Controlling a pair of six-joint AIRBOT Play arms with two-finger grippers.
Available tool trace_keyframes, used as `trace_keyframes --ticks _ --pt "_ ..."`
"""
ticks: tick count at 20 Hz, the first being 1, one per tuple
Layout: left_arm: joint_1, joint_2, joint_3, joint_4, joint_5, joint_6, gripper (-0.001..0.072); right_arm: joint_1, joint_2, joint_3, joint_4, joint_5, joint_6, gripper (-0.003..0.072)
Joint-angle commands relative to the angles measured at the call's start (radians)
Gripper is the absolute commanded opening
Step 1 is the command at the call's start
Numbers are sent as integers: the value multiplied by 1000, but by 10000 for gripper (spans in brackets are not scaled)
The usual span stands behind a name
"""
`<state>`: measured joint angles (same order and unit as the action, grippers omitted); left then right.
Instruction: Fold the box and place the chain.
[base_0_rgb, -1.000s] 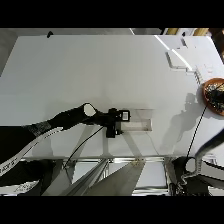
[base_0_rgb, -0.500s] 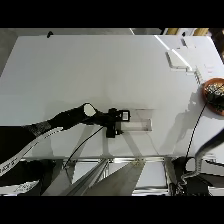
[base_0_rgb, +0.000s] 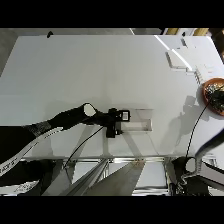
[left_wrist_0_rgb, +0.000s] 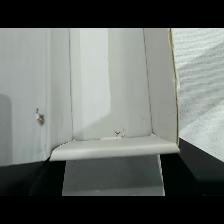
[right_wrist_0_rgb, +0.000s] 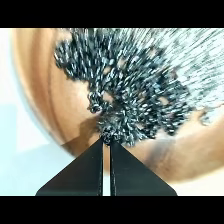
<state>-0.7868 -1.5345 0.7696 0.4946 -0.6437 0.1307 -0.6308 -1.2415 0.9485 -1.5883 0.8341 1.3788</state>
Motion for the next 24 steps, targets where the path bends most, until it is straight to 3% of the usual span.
trace_keyframes --ticks 1,5,16,21,24 --pt "0 0 0 0 0 0 132 1 154 1 111 70 -16 13" --pt "0 0 0 0 0 0 132 98 332 1 296 230 -106 13" --pt "0 0 0 0 0 0 132 663 705 0 323 558 -101 13" --pt "0 0 0 0 0 0 132 914 764 0 438 581 -106 14" --pt "0 0 0 0 0 0 132 1025 763 -23 470 505 -138 14"
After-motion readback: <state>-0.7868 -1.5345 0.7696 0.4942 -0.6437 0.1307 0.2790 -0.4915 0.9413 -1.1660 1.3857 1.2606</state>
